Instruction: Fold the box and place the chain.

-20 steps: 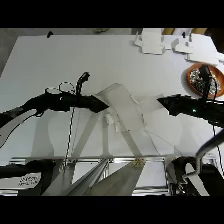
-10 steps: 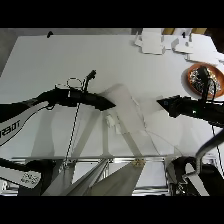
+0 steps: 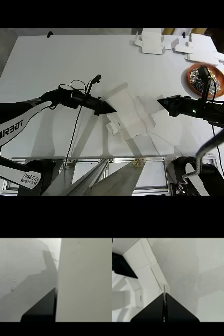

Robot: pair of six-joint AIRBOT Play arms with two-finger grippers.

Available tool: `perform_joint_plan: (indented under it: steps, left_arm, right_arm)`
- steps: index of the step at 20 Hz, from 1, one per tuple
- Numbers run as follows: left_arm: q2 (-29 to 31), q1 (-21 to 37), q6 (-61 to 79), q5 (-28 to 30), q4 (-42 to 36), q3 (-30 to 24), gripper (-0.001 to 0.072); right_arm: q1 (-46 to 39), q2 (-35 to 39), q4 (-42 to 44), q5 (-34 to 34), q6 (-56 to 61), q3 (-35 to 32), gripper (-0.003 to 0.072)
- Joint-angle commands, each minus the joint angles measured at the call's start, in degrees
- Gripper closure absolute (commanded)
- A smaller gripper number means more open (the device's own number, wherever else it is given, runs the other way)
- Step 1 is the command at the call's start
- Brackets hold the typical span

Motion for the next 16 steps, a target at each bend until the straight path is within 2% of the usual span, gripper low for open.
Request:
perform_joint_plan:
  steps: [1,3,7,9,12,14,16]
  left_arm:
    - [3.2,-0.1,1.0,3.5,3.0,0.1,0.0704]
    - [7.3,-0.1,1.0,6.3,5.9,0.1,0.0705]
    - [17.7,-0.1,-3.6,7.7,18.7,0.1,0.0705]
    - [21.9,-0.9,-8.4,4.3,27.8,0.1,0.0705]
    - [25.1,-4.7,-13.6,-0.2,40.0,0.1,0.0705]
    - [25.5,-7.6,-14.1,-0.8,40.9,0.1,0.0706]
    - [25.4,-10.3,-14.0,2.1,40.1,0.1,0.0706]
  right_arm:
    - [0.0,0.0,0.7,0.3,0.0,0.0,0.0582]
    - [0.0,0.0,1.2,0.8,0.0,0.0,0.0437]
    - [0.0,0.1,2.4,2.4,0.0,0.0,0.0267]
    - [0.0,0.1,2.3,3.6,0.0,0.0,0.0262]
    - [0.0,0.2,1.2,4.7,-0.7,0.3,0.026]
    - [0.0,0.3,-1.0,5.2,-0.7,1.5,0.0154]
    - [0.0,0.3,-3.2,7.0,-0.7,3.7,0.0147]
